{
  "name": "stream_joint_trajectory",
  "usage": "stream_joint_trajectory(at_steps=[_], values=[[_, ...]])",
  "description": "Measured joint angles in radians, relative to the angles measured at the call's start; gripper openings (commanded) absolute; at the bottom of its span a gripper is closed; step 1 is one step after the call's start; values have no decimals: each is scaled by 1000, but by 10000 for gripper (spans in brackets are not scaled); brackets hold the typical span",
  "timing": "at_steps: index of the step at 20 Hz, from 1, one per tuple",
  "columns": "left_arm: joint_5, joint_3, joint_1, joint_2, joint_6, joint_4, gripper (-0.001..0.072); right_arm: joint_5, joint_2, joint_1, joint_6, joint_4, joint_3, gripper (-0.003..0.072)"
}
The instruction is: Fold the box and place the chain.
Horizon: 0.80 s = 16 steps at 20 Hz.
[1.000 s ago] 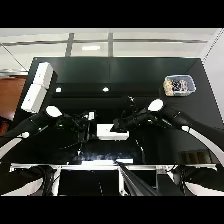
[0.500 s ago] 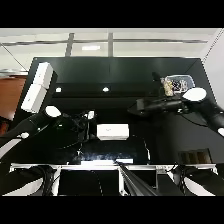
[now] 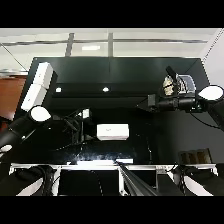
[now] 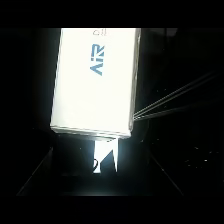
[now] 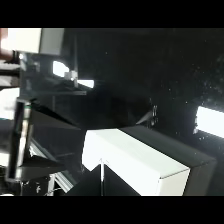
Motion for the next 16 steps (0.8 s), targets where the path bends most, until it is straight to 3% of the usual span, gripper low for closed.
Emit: stream_joint_trajectory(at_steps=[8, 16], values=[[2, 36, -17, 59, -77, -29, 713, 8, 2, -5, -18, -11, 0, 25], [187, 78, -217, -88, -91, -50, 711, 5, 2, -6, -22, -12, 0, 25]])
